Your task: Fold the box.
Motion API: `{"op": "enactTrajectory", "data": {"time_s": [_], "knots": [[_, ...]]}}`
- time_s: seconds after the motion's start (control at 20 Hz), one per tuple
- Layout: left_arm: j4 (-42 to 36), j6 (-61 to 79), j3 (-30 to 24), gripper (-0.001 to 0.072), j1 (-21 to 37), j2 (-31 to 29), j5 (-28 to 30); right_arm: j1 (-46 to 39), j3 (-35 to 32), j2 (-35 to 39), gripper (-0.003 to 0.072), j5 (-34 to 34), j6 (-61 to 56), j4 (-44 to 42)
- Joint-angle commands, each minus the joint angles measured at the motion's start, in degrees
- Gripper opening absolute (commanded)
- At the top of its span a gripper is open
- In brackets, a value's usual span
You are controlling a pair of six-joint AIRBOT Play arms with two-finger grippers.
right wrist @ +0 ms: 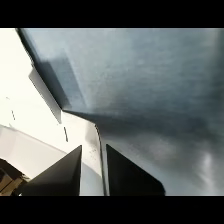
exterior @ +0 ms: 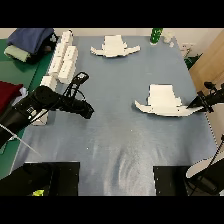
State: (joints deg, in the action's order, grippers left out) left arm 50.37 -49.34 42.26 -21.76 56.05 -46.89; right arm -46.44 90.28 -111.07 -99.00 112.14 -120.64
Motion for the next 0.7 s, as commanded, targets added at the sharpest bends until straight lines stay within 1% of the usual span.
{"op": "enactTrajectory", "data": {"time_s": [0.0,0.1,0.15,0.3,0.45,0.55,0.65], "knots": [[0.0,0.0,0.1,0.0012,0.0,0.0,0.0,0.0,-1.5,0.2,0.0194,-0.5,0.0,0.7],[0.0,0.0,0.0,0.0012,0.0,0.0,0.0,0.1,-1.5,0.6,0.0091,-0.2,1.1,-0.3],[0.0,0.0,0.1,0.0012,0.0,0.0,0.0,0.1,-1.5,0.7,0.0001,-0.2,1.7,-1.2],[0.0,0.0,0.1,0.0012,0.0,0.0,0.0,0.7,-2.0,1.6,0.0000,0.0,3.1,-6.4],[0.0,0.0,0.1,0.0012,0.0,0.0,0.0,3.7,-4.3,5.6,0.0001,2.7,5.2,-10.5],[0.0,0.0,0.1,0.0012,0.0,0.0,0.0,6.7,-7.1,9.8,0.0000,5.8,6.1,-13.1],[0.0,0.0,0.0,0.0012,0.0,0.0,0.0,10.4,-11.6,14.6,0.0000,8.9,6.2,-14.9]]}}
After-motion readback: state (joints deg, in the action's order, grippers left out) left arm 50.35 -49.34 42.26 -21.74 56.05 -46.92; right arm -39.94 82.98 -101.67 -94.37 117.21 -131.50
